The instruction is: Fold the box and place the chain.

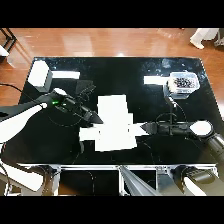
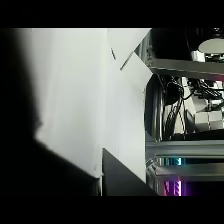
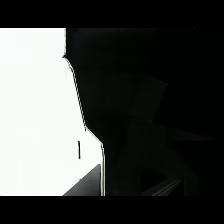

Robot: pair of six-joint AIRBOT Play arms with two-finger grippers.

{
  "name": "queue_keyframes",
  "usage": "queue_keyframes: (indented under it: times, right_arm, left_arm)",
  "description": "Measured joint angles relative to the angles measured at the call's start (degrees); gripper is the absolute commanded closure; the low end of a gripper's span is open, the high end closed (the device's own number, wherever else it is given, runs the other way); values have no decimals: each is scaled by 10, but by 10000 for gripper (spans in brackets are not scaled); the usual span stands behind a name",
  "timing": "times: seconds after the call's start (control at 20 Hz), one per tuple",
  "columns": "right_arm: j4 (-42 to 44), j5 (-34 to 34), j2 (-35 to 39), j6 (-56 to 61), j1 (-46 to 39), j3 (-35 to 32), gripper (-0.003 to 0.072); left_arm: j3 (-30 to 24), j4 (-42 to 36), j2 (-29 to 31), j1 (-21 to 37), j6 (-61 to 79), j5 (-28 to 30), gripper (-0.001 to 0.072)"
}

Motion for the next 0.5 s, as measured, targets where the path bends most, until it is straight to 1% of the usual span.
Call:
queue_keyframes:
  times: [0.05,0.1,0.15,0.2,0.25,0.35,0.5]
  right_arm:
    - [0,0,0,0,0,0,665]
    - [0,0,0,0,0,0,664]
    - [0,1,0,0,-1,0,532]
    - [-2,2,0,0,-2,0,185]
    - [-5,9,0,1,-9,1,-11]
    - [-23,22,0,5,-31,8,-13]
    - [-81,86,0,9,-96,47,-13]
  left_arm:
    - [0,0,0,0,0,1,682]
    - [0,0,0,0,0,5,689]
    - [0,0,0,0,0,7,690]
    - [0,0,0,0,0,8,691]
    - [0,0,0,1,0,11,691]
    - [0,0,2,2,2,11,693]
    - [0,1,20,2,24,16,695]
